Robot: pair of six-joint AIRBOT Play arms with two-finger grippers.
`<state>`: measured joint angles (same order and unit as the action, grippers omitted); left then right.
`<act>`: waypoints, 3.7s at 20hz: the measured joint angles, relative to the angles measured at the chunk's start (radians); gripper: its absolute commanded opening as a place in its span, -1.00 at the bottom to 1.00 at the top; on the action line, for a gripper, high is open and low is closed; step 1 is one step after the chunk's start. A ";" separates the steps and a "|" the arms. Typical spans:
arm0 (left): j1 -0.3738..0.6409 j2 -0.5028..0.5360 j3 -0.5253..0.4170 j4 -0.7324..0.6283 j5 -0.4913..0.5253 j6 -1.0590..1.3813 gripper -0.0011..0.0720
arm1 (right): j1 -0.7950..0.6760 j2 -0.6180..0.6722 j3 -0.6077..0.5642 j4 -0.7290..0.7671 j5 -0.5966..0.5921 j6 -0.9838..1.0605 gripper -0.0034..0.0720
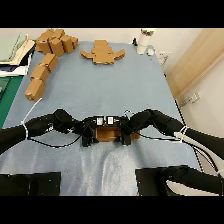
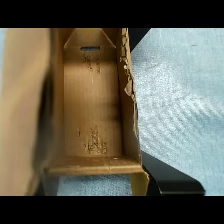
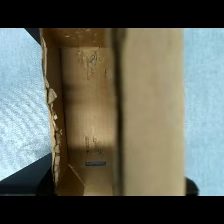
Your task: Fold the box.
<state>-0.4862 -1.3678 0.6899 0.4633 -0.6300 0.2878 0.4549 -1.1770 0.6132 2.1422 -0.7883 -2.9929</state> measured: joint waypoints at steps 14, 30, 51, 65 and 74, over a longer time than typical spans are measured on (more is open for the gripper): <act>0.000 0.000 0.000 0.000 -0.005 0.002 0.31 | -0.008 0.012 0.027 -0.007 -0.068 0.054 0.98; 0.000 0.000 0.000 0.000 0.000 0.001 0.31 | -0.031 0.268 0.064 -0.027 -0.414 1.012 0.96; 0.000 0.000 0.000 0.000 -0.001 0.001 0.31 | -0.024 0.267 0.065 0.087 -0.304 1.354 0.00; 0.000 0.000 0.000 0.000 -0.001 0.001 0.31 | -0.024 0.266 0.065 0.109 -0.289 1.381 0.00; 0.000 0.000 0.000 0.000 -0.001 0.001 0.31 | -0.024 0.266 0.065 0.109 -0.319 1.396 0.00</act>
<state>-0.4862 -1.3682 0.6899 0.4633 -0.6308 0.2886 0.4313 -0.9108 0.6785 2.2513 -1.1069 -1.5970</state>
